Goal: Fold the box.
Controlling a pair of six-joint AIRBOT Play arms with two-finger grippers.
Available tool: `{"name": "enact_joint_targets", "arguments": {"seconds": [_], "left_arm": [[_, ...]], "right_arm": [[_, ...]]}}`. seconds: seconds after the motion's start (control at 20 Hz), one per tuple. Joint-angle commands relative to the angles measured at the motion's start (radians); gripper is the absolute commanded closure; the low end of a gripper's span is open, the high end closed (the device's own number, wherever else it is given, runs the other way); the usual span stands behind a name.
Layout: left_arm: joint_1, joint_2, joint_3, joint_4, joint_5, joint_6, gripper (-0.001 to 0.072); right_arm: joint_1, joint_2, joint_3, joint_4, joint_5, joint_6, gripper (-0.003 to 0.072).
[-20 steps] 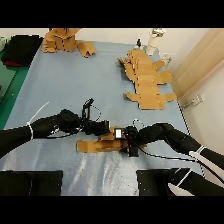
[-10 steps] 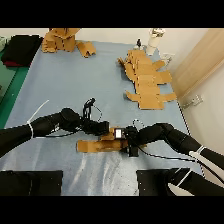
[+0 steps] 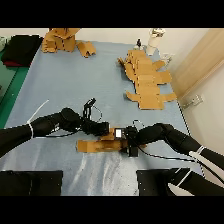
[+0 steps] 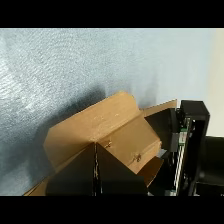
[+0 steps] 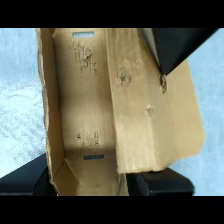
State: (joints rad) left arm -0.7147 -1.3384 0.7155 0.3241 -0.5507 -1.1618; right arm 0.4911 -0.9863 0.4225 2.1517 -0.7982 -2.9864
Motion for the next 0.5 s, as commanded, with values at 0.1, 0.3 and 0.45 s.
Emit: {"name": "enact_joint_targets", "arguments": {"seconds": [0.1,0.3,0.45], "left_arm": [[0.0,0.0,0.0,-0.001,-0.002,0.002,0.0699],[0.0,0.0,0.0,-0.001,-0.002,0.002,0.0699],[0.0,0.0,0.0,0.015,-0.003,0.002,0.0698]], "right_arm": [[0.001,0.0,-0.003,0.031,-0.003,0.0,0.0188],[0.001,0.0,-0.029,0.05,0.013,-0.001,0.0188],[0.001,0.0,-0.029,0.055,0.013,-0.015,0.0188]]}}
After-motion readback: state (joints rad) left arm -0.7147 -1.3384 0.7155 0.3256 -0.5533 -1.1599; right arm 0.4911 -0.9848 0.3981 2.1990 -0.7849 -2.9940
